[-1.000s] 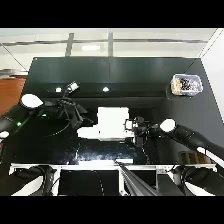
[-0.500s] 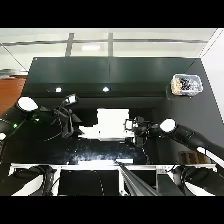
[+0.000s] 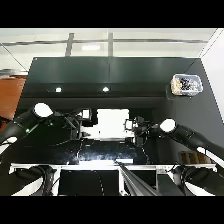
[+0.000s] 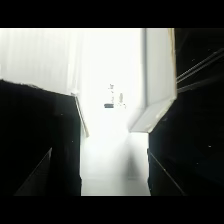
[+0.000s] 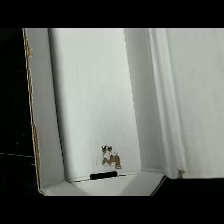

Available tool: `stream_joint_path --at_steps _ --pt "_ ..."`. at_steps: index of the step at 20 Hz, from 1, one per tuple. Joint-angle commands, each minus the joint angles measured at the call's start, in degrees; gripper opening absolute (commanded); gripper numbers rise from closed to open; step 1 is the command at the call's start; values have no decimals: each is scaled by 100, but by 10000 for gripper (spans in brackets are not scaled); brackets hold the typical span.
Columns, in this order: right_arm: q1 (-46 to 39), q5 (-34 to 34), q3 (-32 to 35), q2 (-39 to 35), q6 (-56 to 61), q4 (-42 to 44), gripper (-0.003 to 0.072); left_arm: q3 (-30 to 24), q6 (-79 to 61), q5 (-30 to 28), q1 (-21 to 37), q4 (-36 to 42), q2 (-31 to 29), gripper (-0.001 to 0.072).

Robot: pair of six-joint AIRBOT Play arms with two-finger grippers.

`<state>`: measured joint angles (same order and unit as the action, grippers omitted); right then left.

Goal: Fold the box and place the chain.

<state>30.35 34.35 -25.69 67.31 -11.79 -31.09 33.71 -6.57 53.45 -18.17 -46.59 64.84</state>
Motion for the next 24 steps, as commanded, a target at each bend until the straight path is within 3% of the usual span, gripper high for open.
stream_joint_path --at_steps 1,5,6,7,18,21,24 --pt "7 2 0 4 0 0 542 -9 -140 -299 -188 -87 219 697" --pt "7 2 0 4 0 0 542 -9 -66 -251 -190 -22 240 687" --pt "7 2 0 4 2 0 541 -9 -63 -175 -190 -17 256 656" --pt "7 2 0 4 2 0 542 -9 -59 -57 -188 63 271 572" --pt "7 2 0 4 2 0 542 -9 -68 -59 -232 660 562 568" --pt "7 0 0 4 2 0 542 -9 -68 -31 -232 704 562 366" --pt "7 0 0 4 2 0 542 -9 -68 72 -232 704 562 298"
